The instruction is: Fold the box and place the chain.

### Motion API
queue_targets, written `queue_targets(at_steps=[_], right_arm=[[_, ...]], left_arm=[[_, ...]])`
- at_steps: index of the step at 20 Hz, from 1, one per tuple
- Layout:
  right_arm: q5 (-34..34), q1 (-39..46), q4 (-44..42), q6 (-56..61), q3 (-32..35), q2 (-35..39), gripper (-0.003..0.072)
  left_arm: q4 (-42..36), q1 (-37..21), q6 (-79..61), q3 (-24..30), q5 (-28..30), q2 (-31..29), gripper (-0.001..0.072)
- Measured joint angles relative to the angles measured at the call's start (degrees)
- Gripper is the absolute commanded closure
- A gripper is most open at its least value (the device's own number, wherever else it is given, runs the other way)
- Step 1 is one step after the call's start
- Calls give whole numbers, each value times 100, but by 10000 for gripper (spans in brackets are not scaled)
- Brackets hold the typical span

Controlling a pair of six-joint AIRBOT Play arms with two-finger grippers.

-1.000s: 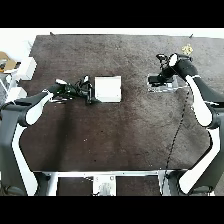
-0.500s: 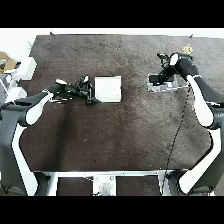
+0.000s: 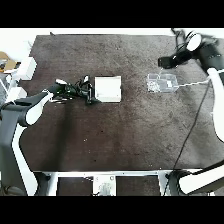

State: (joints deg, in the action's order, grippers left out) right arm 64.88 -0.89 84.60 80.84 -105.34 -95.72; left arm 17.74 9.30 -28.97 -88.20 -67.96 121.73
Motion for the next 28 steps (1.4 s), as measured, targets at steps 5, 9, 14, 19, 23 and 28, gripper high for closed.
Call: queue_targets(at_steps=[5, 9, 14, 19, 23, 28], right_arm=[[-831, -380, 31, -142, -2, 1314, 681], [-1784, -894, 74, -262, -2, 2124, 680], [-2813, -1790, 114, -597, -2, 2514, 681], [-3123, -2616, 118, -739, 44, 2341, 681], [-3077, -3047, 48, -765, 509, 2221, 681], [-3582, -3202, -638, -761, 1707, 2109, 681]], left_arm=[[0, 0, 2, 0, 0, 0, 467], [0, 0, 0, 0, 0, 0, 467], [0, 0, 2, 0, 0, 0, 466], [0, 0, 0, 0, 0, 0, 466], [-2, 0, 0, 0, 0, 0, 466], [0, 0, 0, 0, 0, 0, 466]])
